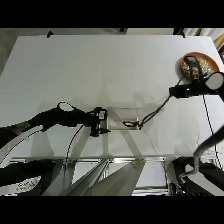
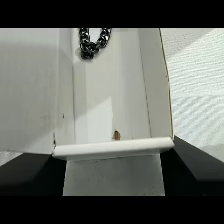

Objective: Fold the box and place the chain.

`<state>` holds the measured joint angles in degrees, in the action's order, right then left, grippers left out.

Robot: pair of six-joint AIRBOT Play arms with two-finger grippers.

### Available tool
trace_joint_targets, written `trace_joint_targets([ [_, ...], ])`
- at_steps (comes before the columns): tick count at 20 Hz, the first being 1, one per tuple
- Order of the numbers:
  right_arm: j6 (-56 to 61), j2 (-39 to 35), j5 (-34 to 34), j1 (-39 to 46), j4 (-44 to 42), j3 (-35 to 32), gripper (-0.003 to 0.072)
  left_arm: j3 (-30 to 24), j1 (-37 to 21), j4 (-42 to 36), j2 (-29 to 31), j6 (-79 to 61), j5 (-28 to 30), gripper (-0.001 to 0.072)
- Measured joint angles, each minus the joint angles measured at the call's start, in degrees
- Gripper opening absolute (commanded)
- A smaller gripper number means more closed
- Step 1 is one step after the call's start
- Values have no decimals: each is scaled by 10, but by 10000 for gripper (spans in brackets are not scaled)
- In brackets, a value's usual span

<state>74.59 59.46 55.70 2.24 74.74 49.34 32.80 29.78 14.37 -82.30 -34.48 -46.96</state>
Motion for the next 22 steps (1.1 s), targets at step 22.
trace_joint_targets([
  [22,-271,-284,212,-85,-437,0,15,0,0,0,0,0,0,212],
])
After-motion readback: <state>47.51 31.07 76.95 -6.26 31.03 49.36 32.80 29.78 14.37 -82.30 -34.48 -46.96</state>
